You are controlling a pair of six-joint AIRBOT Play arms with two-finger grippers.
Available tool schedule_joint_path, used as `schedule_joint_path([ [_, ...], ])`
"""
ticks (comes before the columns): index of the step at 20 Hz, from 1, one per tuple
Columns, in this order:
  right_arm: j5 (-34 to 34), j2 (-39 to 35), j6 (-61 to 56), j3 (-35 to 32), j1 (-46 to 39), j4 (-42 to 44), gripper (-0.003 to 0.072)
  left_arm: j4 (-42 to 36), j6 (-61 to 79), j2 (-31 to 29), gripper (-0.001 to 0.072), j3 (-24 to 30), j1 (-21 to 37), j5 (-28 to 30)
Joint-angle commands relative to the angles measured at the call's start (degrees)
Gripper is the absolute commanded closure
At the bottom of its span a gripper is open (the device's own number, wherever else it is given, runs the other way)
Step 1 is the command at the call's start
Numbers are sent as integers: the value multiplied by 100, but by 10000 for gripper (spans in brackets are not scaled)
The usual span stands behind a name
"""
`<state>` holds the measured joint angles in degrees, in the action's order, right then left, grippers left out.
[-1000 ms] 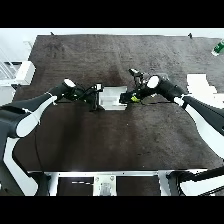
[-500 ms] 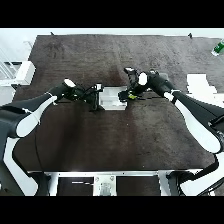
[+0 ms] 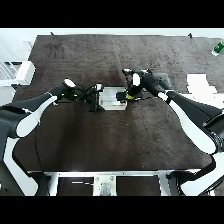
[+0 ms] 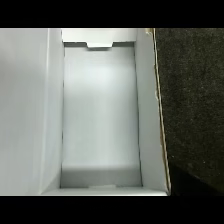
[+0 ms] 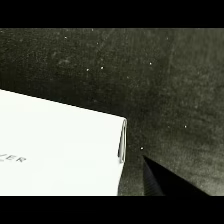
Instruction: Fold the box and place the chain.
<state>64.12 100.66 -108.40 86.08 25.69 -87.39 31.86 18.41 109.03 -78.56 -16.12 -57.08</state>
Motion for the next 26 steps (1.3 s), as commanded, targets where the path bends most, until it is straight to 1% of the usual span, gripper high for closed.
schedule_joint_path([
  [1,76,61,-267,48,26,-74,270,0,0,-2,240,-4,4,2],
  [3,116,142,-374,72,26,-76,277,2,0,-2,240,-4,4,2],
  [4,118,164,-415,72,26,-76,293,2,-2,-4,241,-4,4,2],
  [7,118,175,-745,87,26,-227,405,2,0,-2,241,-4,4,0],
  [8,122,175,-822,96,26,-225,410,2,-2,-2,241,-4,4,2],
  [10,162,175,-855,98,31,-221,472,2,-2,-4,241,-4,4,0],
  [12,162,175,-868,103,31,-223,475,2,0,-4,241,-4,4,0],
  [14,157,175,-887,118,31,-227,536,2,-2,-4,241,-4,4,2],
  [15,160,175,-951,120,31,-225,539,2,0,-4,241,-4,4,2],
  [16,160,177,-975,120,31,-223,563,2,-2,-4,241,-4,4,2],
  [18,155,190,-999,120,31,-221,566,2,0,-4,241,-4,4,2],
  [19,157,210,-999,120,31,-221,584,2,0,-2,241,-4,4,2],
  [20,155,223,-994,120,31,-221,657,2,0,-2,241,-4,4,2],
  [21,155,236,-994,120,31,-221,670,2,0,-4,241,-4,4,2],
  [23,144,240,-992,120,31,-221,670,2,-2,-2,241,-4,4,2],
  [24,146,240,-992,133,26,-221,656,2,0,-4,241,-4,4,2],
  [25,151,240,-990,160,26,-221,557,2,-2,-4,241,-4,4,2],
  [26,157,238,-990,205,26,-221,482,2,0,-4,241,-4,4,2],
])
